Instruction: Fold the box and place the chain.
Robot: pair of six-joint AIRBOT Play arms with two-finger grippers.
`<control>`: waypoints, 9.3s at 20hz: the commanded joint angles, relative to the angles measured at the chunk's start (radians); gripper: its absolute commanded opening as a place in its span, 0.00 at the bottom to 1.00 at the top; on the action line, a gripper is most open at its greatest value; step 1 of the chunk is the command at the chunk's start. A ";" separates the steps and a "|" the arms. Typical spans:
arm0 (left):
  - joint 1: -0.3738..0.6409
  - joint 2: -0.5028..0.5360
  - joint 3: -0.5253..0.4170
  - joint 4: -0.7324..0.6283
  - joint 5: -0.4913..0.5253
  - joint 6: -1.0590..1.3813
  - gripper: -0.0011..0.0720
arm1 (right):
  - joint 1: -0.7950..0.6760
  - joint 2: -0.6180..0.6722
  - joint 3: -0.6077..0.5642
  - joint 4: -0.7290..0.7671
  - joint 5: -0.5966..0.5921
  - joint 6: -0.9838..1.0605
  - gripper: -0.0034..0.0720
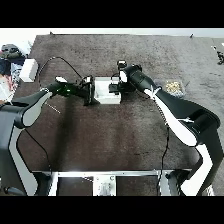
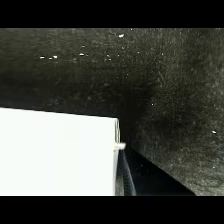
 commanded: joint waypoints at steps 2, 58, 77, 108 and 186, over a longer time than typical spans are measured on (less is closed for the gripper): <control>0.001 0.000 0.000 0.000 0.001 -0.002 0.56 | -0.016 0.074 0.002 0.050 0.006 -0.180 0.38; 0.001 0.000 0.000 0.000 0.001 -0.002 0.56 | -0.441 0.645 -0.227 0.020 -0.208 -0.576 0.06; 0.001 0.000 0.000 0.000 0.001 -0.002 0.56 | -0.165 0.794 -0.098 -0.036 -0.730 -0.655 0.06; 0.001 0.000 0.000 -0.001 0.001 -0.002 0.56 | -0.105 0.346 -0.257 0.242 -0.163 -0.617 0.50; 0.001 0.000 0.000 -0.001 0.001 -0.002 0.56 | -0.160 0.504 -0.610 0.354 -0.457 -0.413 0.45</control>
